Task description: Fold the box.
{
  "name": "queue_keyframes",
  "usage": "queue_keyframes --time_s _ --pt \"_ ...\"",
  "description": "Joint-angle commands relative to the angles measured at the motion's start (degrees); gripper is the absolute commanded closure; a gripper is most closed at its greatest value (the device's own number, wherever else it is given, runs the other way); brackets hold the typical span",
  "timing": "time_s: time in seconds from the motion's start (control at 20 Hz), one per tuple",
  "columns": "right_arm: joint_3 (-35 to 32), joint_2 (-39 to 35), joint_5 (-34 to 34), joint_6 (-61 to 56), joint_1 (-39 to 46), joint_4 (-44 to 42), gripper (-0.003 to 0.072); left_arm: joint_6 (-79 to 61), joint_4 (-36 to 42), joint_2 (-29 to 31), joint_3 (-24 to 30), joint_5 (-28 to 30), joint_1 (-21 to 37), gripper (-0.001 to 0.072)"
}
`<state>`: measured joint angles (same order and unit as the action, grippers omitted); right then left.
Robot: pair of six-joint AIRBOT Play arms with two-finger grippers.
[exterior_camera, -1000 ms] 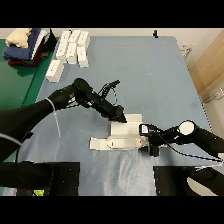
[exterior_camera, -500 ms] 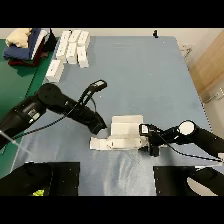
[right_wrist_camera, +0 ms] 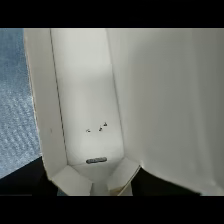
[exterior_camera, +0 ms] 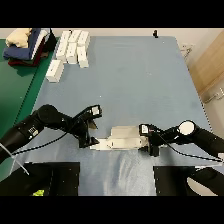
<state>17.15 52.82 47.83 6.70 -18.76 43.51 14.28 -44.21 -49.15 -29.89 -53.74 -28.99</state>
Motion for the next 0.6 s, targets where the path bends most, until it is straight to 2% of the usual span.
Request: queue_keyframes --time_s 0.0,0.15,0.45,0.55 --pt "0.0 0.0 0.0 0.0 0.0 0.0 0.0143 -9.2 6.1 -4.2 2.4 5.9 -4.1 0.0011" --pt "0.0 0.0 0.0 0.0 0.0 0.0 0.0143 -9.2 6.6 -7.8 2.4 9.9 -7.4 0.0011" --pt "0.0 0.0 0.0 0.0 0.0 0.0 0.0143 -8.6 7.6 -10.5 2.4 10.2 -11.0 0.0013" --pt "0.0 0.0 0.0 0.0 0.0 0.0 0.0143 -7.8 8.5 -10.9 2.4 10.2 -11.4 0.0193"
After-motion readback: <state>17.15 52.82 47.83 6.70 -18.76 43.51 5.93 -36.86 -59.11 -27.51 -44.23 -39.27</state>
